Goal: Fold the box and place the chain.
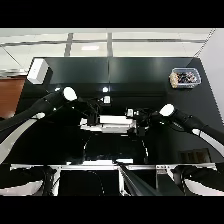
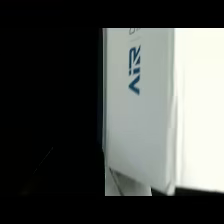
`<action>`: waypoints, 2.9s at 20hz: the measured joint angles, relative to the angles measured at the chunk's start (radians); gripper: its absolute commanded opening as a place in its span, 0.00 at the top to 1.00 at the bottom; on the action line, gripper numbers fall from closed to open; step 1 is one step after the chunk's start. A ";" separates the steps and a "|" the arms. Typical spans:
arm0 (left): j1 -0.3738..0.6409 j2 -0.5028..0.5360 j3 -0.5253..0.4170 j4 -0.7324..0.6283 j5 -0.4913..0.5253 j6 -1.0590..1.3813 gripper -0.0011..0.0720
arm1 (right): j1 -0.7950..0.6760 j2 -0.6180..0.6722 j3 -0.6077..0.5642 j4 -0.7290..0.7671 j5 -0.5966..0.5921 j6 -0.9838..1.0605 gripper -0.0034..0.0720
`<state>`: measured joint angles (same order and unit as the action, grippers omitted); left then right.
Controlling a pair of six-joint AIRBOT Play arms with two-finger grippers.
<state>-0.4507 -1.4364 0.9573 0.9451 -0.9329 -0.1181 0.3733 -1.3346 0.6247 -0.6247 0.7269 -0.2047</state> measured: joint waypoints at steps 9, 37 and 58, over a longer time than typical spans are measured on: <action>0.054 0.145 -0.014 0.103 -0.297 -0.335 0.95 | 0.000 0.000 0.000 -0.003 0.007 -0.005 0.41; 0.026 -0.032 -0.068 -0.239 0.095 -0.333 0.95 | 0.000 0.000 0.000 -0.003 0.005 -0.007 0.41; 0.147 0.185 -0.113 -0.011 -0.064 -0.129 0.00 | 0.000 0.000 -0.001 -0.001 0.001 -0.003 0.41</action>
<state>-0.3038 -1.2514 0.8440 0.9340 -0.9974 -0.2470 0.3737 -1.3346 0.6235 -0.6254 0.7277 -0.2073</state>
